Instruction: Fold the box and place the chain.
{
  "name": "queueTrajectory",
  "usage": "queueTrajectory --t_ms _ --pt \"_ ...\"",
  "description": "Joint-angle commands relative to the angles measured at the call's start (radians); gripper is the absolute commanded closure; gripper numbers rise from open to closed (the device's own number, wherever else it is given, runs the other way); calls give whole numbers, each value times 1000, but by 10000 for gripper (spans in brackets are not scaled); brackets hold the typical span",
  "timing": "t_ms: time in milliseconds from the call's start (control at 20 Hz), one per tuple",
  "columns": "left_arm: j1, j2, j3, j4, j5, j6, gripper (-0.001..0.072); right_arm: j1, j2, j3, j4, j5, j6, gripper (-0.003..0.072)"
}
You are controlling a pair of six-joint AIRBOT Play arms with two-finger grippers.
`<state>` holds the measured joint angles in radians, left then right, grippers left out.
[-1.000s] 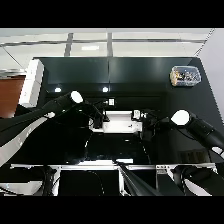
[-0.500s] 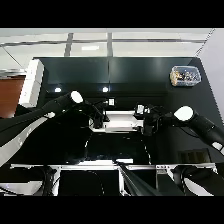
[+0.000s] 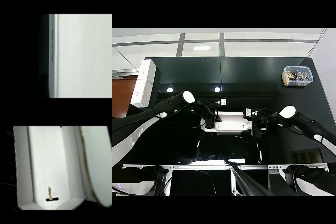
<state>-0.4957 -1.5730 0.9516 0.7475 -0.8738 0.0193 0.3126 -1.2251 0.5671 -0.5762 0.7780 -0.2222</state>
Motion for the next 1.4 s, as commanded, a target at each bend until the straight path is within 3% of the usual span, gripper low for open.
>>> queueTrajectory --t_ms 0,1350 --pt "0 0 0 0 0 0 679 -1 -27 1 -4 3 -18 -19" --pt "0 0 0 0 2 0 679 26 -77 22 -12 -16 -10 -18"
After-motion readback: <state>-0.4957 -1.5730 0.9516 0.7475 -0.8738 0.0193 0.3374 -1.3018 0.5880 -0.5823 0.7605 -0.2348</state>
